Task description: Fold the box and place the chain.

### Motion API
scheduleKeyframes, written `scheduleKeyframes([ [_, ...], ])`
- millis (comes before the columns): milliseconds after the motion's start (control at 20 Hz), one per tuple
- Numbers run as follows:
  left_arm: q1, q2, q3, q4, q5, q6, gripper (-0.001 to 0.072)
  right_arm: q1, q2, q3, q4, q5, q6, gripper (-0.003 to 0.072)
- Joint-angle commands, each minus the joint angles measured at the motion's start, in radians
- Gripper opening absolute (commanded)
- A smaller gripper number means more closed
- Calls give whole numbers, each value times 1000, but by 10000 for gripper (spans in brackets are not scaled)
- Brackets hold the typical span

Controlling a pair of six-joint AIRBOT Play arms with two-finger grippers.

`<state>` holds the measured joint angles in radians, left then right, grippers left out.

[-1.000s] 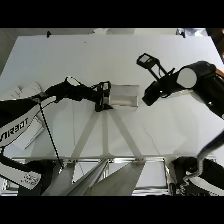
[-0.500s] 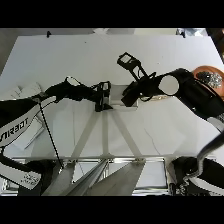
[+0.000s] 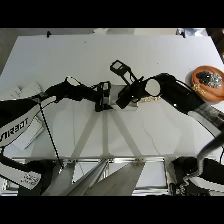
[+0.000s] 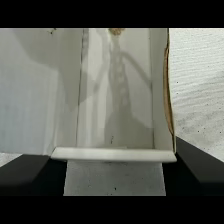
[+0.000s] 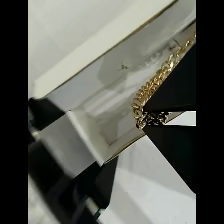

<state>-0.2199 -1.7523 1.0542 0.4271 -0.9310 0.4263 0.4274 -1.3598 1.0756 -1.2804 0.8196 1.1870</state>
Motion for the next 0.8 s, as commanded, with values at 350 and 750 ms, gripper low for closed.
scheduleKeyframes([
  [350, 0, 0, 0, 0, 0, 0, 17, -56, 120, 5, -194, 149, 108, 319],
  [750, 0, 0, 0, 0, 0, 0, 17, -544, 207, 4, -272, 363, 226, 416],
])
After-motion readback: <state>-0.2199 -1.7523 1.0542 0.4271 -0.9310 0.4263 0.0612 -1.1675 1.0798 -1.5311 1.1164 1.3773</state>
